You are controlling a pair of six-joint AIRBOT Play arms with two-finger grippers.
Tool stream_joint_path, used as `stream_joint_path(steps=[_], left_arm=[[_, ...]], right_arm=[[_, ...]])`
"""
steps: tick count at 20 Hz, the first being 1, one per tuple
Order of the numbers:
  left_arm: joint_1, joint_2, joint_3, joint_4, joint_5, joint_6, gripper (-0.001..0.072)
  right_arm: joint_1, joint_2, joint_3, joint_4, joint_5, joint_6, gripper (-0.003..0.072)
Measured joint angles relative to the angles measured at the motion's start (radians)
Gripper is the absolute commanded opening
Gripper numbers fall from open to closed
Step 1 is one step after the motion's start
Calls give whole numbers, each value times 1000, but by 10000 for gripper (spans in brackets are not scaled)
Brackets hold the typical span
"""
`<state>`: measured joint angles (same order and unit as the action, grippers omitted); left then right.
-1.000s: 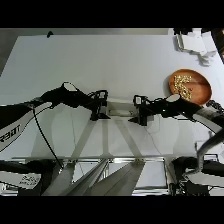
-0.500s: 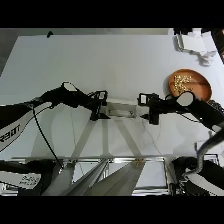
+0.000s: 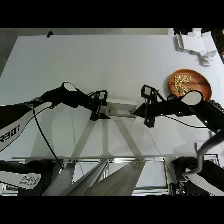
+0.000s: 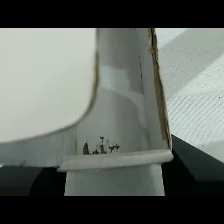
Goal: Fold the box and place the chain.
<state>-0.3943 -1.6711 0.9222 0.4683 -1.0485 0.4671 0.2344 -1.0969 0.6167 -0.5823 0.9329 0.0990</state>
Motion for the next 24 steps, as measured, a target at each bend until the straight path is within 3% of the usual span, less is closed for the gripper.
stream_joint_path(steps=[6, 12, 15, 19, 21, 22, 24], left_arm=[[0, 0, 0, -3, 0, -7, 217], [0, 0, 0, 2, 0, 3, 217], [0, 0, -1, 2, 0, 2, 217], [0, 0, -1, 1, 0, 1, 217], [0, 0, -1, 1, 0, 1, 217], [0, 0, -1, 0, 0, 1, 217], [0, 0, -1, 0, 0, 0, 217]], right_arm=[[0, -169, 0, 234, -282, 6, 9], [-15, -216, 0, 247, -330, 6, 10], [-43, -139, 0, 169, -235, 6, 10], [-70, -21, 0, -45, -115, 6, 15], [-73, 4, -1, -160, -70, 6, 225], [-71, 10, -1, -205, -54, 6, 266], [-53, 13, -2, -265, -25, 6, 266]])
